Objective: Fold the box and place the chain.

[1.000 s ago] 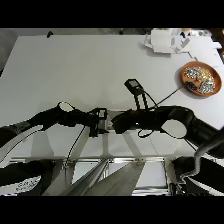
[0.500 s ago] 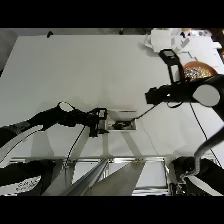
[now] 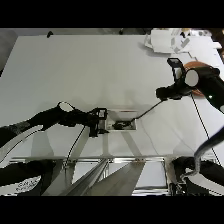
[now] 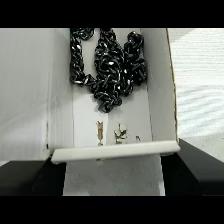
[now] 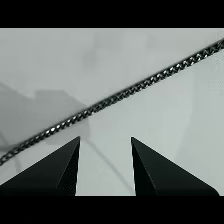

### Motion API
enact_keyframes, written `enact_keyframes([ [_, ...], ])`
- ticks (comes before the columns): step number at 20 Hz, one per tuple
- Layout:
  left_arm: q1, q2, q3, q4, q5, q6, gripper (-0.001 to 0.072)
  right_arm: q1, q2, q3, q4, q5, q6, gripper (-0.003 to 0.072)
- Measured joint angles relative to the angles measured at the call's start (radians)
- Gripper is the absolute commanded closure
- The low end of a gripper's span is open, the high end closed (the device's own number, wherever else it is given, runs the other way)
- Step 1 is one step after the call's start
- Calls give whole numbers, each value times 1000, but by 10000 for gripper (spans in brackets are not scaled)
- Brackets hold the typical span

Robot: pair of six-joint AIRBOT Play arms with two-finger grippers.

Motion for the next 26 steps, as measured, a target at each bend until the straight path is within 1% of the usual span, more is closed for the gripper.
enact_keyframes([
  [3,0,0,0,0,0,0,571,-5,-63,-5,-7,-31,-5,333],
  [4,0,0,0,0,0,0,571,-6,-79,-8,-11,-42,-6,358],
  [8,0,0,0,0,0,0,571,-8,-134,-23,-21,-91,-7,369],
  [15,0,0,0,0,0,0,571,-8,-193,-34,-25,-130,-8,373],
  [17,0,0,0,0,0,0,571,-8,-201,-36,-29,-137,-8,416],
  [20,0,0,0,0,0,0,571,-8,-207,-44,-29,-148,-8,423],
  [22,0,0,0,0,0,0,571,-8,-209,-54,-29,-154,-8,516],
  [23,0,0,0,0,0,0,571,-8,-209,-58,-29,-157,-8,581],
  [24,0,0,0,0,0,0,571,-8,-209,-61,-30,-158,-10,668],
  [26,0,0,0,0,0,0,571,-8,-204,-66,-31,-158,-12,671],
])
